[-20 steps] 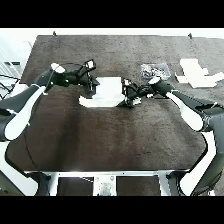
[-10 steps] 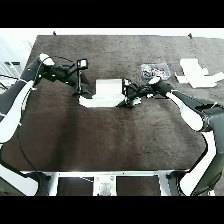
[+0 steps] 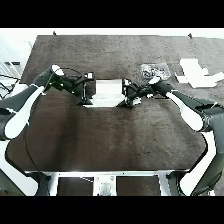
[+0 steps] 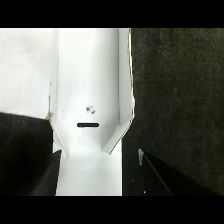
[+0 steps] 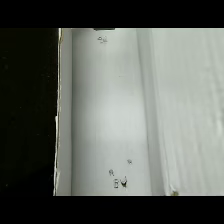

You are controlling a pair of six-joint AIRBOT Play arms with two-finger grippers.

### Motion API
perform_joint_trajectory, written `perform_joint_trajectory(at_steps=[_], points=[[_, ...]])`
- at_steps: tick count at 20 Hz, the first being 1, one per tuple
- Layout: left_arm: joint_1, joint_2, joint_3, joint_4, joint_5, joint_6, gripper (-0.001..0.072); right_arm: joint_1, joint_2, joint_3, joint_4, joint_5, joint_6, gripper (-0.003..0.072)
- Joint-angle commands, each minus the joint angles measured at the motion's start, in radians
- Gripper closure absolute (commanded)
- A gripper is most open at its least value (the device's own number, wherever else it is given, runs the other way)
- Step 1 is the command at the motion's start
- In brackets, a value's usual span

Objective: Fold the box and place the chain.

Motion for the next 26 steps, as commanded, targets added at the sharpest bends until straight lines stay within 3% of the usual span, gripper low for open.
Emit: perform_joint_trajectory(at_steps=[1,9,12,17,19,26], points=[[-0.007,-0.008,-0.018,-0.022,0.067,0.003,0.0149,0.001,0.0,0.0,0.0,0.0,0.0,0.0126],[-0.035,-0.008,-0.018,-0.004,0.084,0.004,0.0149,0.001,0.0,0.0,0.0,0.0,0.0,0.0126],[-0.036,-0.009,-0.018,0.01,0.09,0.004,0.0288,0.001,0.0,0.0,0.001,0.0,0.0,0.0126],[-0.036,-0.009,-0.018,-0.015,0.09,0.005,0.0293,0.001,0.0,0.0,0.001,0.0,0.0,0.0126],[-0.036,-0.009,-0.018,-0.017,0.092,0.011,0.0476,0.001,0.0,0.0,0.001,0.0,0.0,0.0126],[-0.036,-0.01,-0.042,-0.076,0.094,0.037,0.0478,0.001,0.0,0.0,0.001,0.0,0.0,0.0126]])
